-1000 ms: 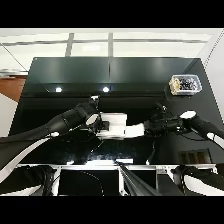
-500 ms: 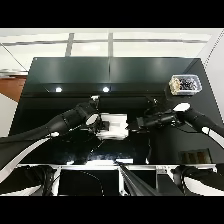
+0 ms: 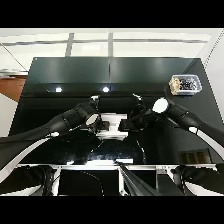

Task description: Fold the box and place the chain.

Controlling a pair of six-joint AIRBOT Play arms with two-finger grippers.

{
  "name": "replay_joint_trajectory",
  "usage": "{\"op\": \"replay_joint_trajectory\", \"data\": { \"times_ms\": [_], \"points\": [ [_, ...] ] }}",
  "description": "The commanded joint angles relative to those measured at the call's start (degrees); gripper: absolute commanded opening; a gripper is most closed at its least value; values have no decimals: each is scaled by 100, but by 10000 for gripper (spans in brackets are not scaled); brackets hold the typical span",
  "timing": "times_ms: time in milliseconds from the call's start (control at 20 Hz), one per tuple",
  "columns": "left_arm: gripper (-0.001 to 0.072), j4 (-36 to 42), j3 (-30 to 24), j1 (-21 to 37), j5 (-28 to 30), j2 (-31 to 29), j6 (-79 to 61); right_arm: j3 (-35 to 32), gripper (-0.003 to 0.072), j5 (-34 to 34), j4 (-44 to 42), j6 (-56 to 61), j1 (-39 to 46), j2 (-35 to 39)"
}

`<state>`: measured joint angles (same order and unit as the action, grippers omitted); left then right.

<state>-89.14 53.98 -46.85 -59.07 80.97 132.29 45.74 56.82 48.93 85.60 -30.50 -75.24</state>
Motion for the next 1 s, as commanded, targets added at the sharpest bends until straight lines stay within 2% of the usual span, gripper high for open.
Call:
{"op": "replay_joint_trajectory", "data": {
  "times_ms": [0,100,550,750,800,850,950],
  "points": [
    [28,-20,0,0,7,0,-7,225,524,-293,1137,1392,-544,-4],
    [28,-22,0,0,7,0,-7,225,469,-339,1187,1628,-691,-4],
    [28,-22,0,0,4,0,-7,332,469,-514,2627,3434,-1429,-4],
    [28,-20,0,0,-2,0,-7,608,468,-197,3526,4341,-1606,-4],
    [29,-20,0,0,-7,0,-7,640,438,-90,3582,4419,-1604,-4],
    [29,-20,0,0,-7,0,-7,651,361,-42,3582,4426,-1604,-4],
    [28,-20,0,0,-15,0,-7,651,358,2,3556,4570,-1606,-9]
  ]
}}
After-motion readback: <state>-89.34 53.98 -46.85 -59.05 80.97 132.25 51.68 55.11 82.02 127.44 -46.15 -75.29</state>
